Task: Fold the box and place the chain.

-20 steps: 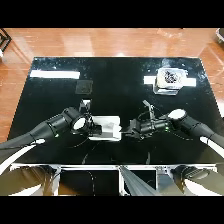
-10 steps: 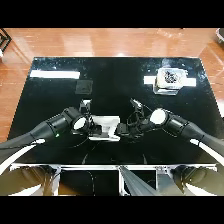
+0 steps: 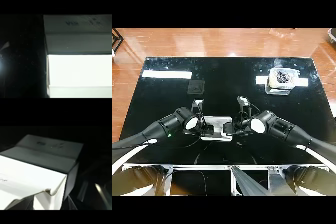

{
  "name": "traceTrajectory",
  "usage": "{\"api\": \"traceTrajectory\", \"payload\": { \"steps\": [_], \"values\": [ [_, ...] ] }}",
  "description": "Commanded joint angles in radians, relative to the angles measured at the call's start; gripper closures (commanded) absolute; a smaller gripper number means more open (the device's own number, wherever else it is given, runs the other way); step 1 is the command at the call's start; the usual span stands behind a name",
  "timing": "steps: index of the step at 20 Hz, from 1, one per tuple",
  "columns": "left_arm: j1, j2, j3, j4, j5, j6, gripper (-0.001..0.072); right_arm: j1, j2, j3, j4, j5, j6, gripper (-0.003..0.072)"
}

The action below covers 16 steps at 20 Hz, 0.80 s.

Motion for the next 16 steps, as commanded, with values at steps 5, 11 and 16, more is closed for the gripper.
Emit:
{"api": "traceTrajectory", "payload": {
  "steps": [5,11,16],
  "values": [
    [-0.002,0.000,0.000,0.000,0.000,0.000,0.0689,0.090,-0.095,0.091,-0.163,0.141,0.196,0.0299],
    [-0.011,0.000,0.000,0.000,0.000,0.000,0.0689,0.092,-0.129,0.130,-0.182,0.196,0.268,0.0335],
    [-0.011,0.000,0.000,0.000,0.001,0.000,0.0689,0.091,-0.174,0.188,-0.211,0.220,0.287,0.0335]
  ]
}}
